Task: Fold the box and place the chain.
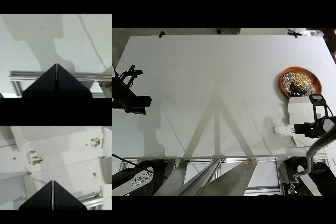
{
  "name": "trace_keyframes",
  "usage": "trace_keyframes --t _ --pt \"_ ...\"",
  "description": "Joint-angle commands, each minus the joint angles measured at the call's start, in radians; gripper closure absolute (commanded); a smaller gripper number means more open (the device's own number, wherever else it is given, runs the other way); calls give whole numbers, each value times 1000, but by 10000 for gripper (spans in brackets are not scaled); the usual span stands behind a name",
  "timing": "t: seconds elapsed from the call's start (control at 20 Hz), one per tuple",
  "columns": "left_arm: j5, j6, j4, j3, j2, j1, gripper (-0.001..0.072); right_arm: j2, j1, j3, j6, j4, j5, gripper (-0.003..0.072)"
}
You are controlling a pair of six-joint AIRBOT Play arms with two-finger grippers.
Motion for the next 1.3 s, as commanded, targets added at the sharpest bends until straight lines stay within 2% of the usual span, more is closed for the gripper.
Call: trace_keyframes --t 0.0,0.15,0.2,0.3,0.5,0.55,0.65,0.7,0.85,1.05,1.1,1.2,1.25 --pt "0 0 0 0 1 1 698 -5 -95 14 -105 -42 -3 677" --pt "0 0 0 0 1 1 698 -69 -176 90 -159 -61 -16 677" --pt "0 0 0 0 1 1 698 -108 -206 122 -182 -65 -19 643" --pt "0 0 0 0 1 1 698 -203 -238 185 -216 -68 -37 125" --pt "0 0 0 0 1 1 698 -376 -240 266 -237 -161 -97 105" --pt "0 0 0 0 1 1 698 -417 -240 291 -237 -169 -93 52" --pt "0 0 0 0 1 1 698 -497 -240 339 -237 -186 -89 23" --pt "0 0 0 0 1 1 698 -526 -240 354 -239 -220 -85 -17" --pt "0 0 0 0 1 1 698 -584 -284 388 -257 -349 -24 -34" --pt "0 0 0 0 1 1 698 -586 -484 388 -237 -260 -10 -30" --pt "0 0 0 0 1 1 698 -586 -523 388 -285 -202 -18 -6" --pt "0 0 0 0 1 1 698 -586 -563 381 -368 -109 -38 3" --pt "0 0 0 0 1 1 698 -586 -563 377 -368 -122 -48 4"
